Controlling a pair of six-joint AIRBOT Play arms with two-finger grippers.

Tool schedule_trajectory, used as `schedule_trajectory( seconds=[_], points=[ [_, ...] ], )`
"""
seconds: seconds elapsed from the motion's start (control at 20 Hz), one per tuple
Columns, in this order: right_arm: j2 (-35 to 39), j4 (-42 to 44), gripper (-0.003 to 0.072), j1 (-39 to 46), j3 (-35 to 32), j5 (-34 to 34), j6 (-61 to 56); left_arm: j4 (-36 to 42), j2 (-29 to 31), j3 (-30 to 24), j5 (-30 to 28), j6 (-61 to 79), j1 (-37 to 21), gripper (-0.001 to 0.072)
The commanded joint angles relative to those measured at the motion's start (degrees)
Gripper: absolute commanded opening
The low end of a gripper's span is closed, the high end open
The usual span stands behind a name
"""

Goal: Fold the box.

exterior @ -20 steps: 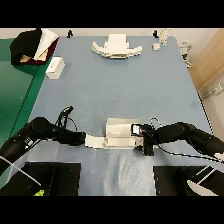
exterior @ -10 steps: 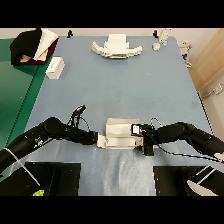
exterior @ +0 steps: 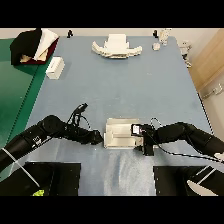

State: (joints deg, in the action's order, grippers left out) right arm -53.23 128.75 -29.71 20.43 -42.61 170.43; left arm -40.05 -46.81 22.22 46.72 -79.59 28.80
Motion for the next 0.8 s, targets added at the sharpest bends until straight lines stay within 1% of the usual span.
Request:
schedule_trajectory(
  seconds=[0.0, 0.1, 0.35, 0.5, 0.6, 0.65, 0.75],
  points=[
    [0.00, 0.02, 0.0522, -0.04, 0.04, 0.02, 0.00, 0.07, 0.07, 0.11, -0.72, -0.11, 0.04, 0.0403],
    [0.00, 0.02, 0.0521, -0.04, 0.04, 0.02, 0.00, 0.35, 0.07, 0.11, -2.91, -0.20, 0.07, 0.0403],
    [0.00, 0.02, 0.0522, -0.04, 0.04, 0.02, 0.00, 3.30, 0.44, 0.20, -2.64, 0.15, 0.66, 0.0404],
    [0.00, 0.02, 0.0521, -0.04, 0.04, 0.02, 0.00, 3.02, 0.42, 1.20, -3.52, -2.62, 4.66, 0.0403],
    [0.00, 0.02, 0.0521, -0.04, 0.04, 0.02, 0.00, -0.15, 0.17, 2.40, -6.67, -8.28, 8.39, 0.0403],
    [0.00, 0.02, 0.0522, -0.04, 0.04, 0.02, 0.00, -3.54, 0.00, 3.04, -7.85, -12.63, 9.92, 0.0403],
    [0.00, 0.02, 0.0521, -0.04, 0.04, 0.02, 0.00, -10.99, -1.42, 4.46, -7.74, -21.97, 12.41, 0.0403]
  ],
)
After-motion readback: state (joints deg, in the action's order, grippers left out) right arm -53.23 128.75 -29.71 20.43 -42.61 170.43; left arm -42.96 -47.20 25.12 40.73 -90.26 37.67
